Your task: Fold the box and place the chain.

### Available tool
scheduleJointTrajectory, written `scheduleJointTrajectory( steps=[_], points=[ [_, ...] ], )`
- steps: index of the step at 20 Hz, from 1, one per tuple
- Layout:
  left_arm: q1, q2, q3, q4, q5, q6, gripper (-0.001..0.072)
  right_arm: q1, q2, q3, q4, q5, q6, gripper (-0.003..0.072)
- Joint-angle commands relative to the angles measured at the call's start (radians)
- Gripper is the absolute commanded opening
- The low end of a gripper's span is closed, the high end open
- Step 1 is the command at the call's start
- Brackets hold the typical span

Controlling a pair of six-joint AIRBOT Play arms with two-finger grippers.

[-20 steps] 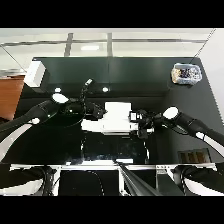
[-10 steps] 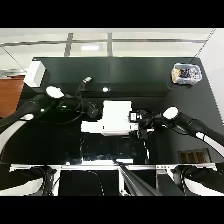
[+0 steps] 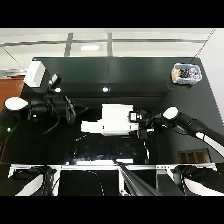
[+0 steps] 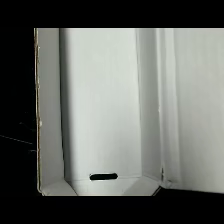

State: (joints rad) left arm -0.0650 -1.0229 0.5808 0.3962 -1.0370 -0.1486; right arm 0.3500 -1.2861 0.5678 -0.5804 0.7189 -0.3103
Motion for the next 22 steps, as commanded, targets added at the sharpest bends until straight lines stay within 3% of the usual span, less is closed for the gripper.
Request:
scheduleJointTrajectory(
  steps=[1,2,3,6,8,11,14,22],
  points=[
    [-0.002,-0.019,-0.089,0.044,-0.029,0.288,0.0222,0.001,-0.001,0.0,0.0,0.001,0.0,0.0167],
    [-0.024,-0.037,-0.089,0.082,0.009,0.323,0.0596,0.001,-0.001,0.0,0.0,0.001,0.0,0.0167],
    [-0.048,-0.05,-0.089,0.121,0.076,0.325,0.0718,0.001,-0.001,0.0,0.0,0.001,0.0,0.0167],
    [-0.14,-0.059,-0.083,0.249,0.234,0.326,0.0713,0.001,-0.001,0.0,0.0,0.001,0.0,0.0168],
    [-0.202,-0.063,-0.06,0.353,0.245,0.355,0.0711,0.001,-0.001,0.0,0.0,0.001,0.0,0.0167],
    [-0.235,-0.137,-0.013,0.303,0.248,0.4,0.0711,0.001,-0.001,0.0,0.0,0.0,0.0,0.0167],
    [-0.238,-0.224,0.043,0.249,0.182,0.415,0.0711,0.001,-0.001,0.0,0.0,0.0,0.0,0.0167],
    [-0.352,-0.29,0.065,0.249,0.203,0.414,0.0682,0.001,-0.001,0.0,0.0,0.001,0.0,0.0168]
  ],
)
